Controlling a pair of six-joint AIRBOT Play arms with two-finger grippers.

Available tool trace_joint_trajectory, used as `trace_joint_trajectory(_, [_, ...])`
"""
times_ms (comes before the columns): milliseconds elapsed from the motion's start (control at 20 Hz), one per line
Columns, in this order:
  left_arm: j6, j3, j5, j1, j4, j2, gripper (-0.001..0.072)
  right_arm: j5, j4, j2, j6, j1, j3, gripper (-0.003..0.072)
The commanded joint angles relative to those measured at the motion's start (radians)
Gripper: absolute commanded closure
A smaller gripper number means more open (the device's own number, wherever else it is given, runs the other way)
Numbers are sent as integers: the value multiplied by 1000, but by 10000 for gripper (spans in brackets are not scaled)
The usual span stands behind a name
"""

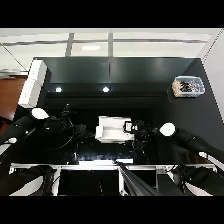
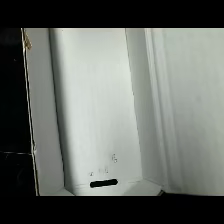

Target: Fold the box and place the chain.

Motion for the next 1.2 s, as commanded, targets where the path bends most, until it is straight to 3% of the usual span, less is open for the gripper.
trace_joint_trajectory(0, [1, 7, 8, -31, -42, 26, 2, 0, 0, 0, 0, 1, 0, 165])
trace_joint_trajectory(250, [-7, 7, 56, -90, -89, 26, 17, 0, 0, 0, 0, 1, 0, 164])
trace_joint_trajectory(400, [-72, 16, 152, -160, -85, 26, 42, 0, 0, 0, 0, 1, 0, 164])
trace_joint_trajectory(650, [-293, 98, 284, -310, 87, 26, 41, 0, 0, 0, 0, 1, 0, 165])
trace_joint_trajectory(750, [-373, 117, 294, -352, 171, 26, 43, -1, 0, 0, 0, 0, 0, 164])
trace_joint_trajectory(850, [-435, 126, 291, -379, 233, 26, 171, -1, 0, 0, 0, 1, 0, 164])
trace_joint_trajectory(1150, [-474, 134, 291, -399, 254, 26, 182, -1, 0, 0, 0, 1, 0, 164])
